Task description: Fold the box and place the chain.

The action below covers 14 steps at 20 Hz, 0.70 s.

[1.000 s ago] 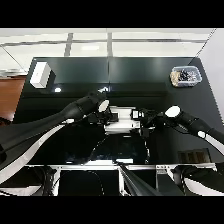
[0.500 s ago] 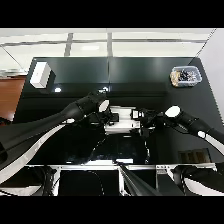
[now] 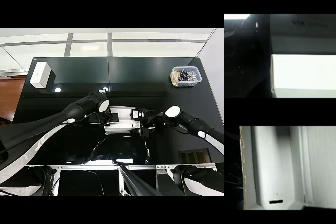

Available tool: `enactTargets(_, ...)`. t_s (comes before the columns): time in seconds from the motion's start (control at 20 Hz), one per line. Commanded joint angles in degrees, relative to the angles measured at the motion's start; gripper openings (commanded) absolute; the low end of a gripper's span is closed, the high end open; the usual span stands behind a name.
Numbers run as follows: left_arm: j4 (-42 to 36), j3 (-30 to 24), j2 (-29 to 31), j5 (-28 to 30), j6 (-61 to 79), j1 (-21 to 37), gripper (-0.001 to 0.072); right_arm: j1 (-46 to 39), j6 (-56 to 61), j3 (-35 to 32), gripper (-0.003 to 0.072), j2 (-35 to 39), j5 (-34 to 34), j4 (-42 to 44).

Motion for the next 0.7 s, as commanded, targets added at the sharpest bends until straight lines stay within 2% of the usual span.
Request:
enactTargets(0.0,-0.87,0.07,0.00,0.07,0.09,-0.02,0.0024,0.02,4.20,0.22,0.0668,0.42,-0.46,0.07)
enactTargets(0.15,-0.92,0.46,0.02,0.17,0.42,0.04,0.0024,-1.07,4.98,0.22,0.0666,3.37,1.66,-1.60)
enactTargets(0.35,-0.79,0.48,0.02,0.04,2.03,0.00,0.0024,-1.40,5.01,0.22,0.0666,8.07,4.15,-8.20)
enactTargets(0.55,0.90,0.52,0.02,-1.27,2.73,0.02,0.0024,-1.40,4.92,0.22,0.0664,8.70,4.44,-8.52)
enactTargets(0.65,1.14,0.52,0.02,-1.51,2.75,0.07,0.0024,-1.38,4.74,0.22,0.0433,8.70,5.22,-8.41)
